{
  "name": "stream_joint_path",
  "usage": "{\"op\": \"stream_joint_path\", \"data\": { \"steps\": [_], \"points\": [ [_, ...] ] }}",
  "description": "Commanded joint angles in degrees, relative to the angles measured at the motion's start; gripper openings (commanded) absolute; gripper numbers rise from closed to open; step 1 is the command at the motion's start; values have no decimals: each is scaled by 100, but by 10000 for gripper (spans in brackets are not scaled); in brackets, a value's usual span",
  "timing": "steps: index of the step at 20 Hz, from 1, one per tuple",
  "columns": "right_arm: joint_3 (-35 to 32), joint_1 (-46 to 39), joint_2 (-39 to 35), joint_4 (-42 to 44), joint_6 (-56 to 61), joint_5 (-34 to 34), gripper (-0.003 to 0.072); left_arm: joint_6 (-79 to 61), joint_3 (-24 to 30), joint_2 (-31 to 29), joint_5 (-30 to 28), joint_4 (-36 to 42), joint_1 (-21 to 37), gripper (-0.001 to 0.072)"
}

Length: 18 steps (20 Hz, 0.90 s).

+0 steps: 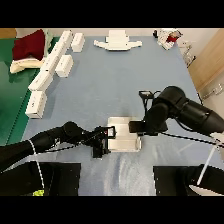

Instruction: Fold the box.

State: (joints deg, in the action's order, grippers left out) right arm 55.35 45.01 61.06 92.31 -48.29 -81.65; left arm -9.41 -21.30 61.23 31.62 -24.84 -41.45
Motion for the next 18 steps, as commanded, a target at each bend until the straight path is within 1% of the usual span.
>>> {"op": "stream_joint_path", "data": {
  "steps": [1, 2, 4, 5, 6, 7, 8, 10, 11, 12, 13, 16, 18],
  "points": [
    [94, -452, -249, -704, -83, -734, 77, -2, -7, 0, -2, -2, 2, 465],
    [28, -715, -208, -817, -286, -730, 8, -2, -7, 0, -2, -2, 0, 465],
    [-127, -1392, -7, -667, -761, -468, 6, -2, -7, 0, -4, -2, 2, 465],
    [-201, -1762, 140, -417, -1073, -254, 5, -2, -7, 0, -4, -2, 2, 464],
    [-260, -2151, 313, 15, -1429, 2, 5, -2, -7, 0, -4, -2, 2, 464],
    [-289, -2566, 531, 688, -1941, 310, 5, -2, -7, 0, -2, -2, 0, 464],
    [-280, -2951, 774, 1563, -2546, 557, 4, -2, -7, 0, -2, -2, 2, 464],
    [-278, -3563, 1266, 3569, -4002, 813, 4, -2, -7, 0, -4, -2, 2, 464],
    [-267, -3770, 1526, 4472, -4651, 756, 4, -2, -7, 0, -4, -2, 0, 465],
    [-227, -3926, 1799, 5191, -5200, 581, 4, -2, -7, 0, -4, -2, 2, 464],
    [-153, -3980, 2050, 5523, -5499, 365, 4, -2, -7, 0, -2, -2, 0, 465],
    [68, -3877, 2636, 5668, -6144, -525, 4, -2, -7, 0, -4, -2, 2, 464],
    [94, -3735, 2798, 5661, -6498, -1130, 4, -2, -7, 0, -4, -2, 2, 464]
  ]
}}
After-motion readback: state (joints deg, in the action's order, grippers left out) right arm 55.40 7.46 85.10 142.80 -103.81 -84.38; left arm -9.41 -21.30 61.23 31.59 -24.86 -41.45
